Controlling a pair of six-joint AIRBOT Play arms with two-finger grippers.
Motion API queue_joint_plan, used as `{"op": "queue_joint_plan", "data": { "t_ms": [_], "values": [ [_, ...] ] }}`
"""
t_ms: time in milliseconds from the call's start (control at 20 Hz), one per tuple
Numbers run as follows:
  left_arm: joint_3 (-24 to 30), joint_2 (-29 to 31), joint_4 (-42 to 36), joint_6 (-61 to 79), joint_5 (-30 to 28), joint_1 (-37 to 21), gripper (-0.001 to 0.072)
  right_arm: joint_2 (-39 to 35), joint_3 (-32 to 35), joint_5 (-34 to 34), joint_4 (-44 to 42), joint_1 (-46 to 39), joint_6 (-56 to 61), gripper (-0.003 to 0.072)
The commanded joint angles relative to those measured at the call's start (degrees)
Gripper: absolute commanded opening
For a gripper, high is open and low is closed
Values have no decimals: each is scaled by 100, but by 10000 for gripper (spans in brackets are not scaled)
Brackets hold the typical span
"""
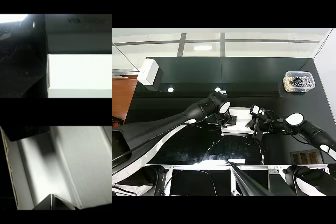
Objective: Fold the box and place the chain.
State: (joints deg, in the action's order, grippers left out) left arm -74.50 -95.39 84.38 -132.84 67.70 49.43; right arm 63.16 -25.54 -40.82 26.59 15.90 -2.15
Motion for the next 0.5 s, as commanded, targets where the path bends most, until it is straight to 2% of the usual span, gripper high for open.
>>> {"op": "queue_joint_plan", "data": {
  "t_ms": [0,100,250,350,450],
  "values": [
    [-7,0,17,0,31,0,26,-538,-205,-496,1084,-308,2286,10],
    [-7,0,20,0,31,0,26,-1137,-535,-1023,2249,-874,4325,10],
    [-7,0,20,0,31,0,26,-1602,-605,-1023,3517,-2221,6907,10],
    [-7,0,15,0,31,2,26,-1506,-380,-914,3480,-3150,8087,10],
    [-7,0,17,0,31,0,26,-1244,-48,-986,3265,-3611,8404,10]
  ]
}}
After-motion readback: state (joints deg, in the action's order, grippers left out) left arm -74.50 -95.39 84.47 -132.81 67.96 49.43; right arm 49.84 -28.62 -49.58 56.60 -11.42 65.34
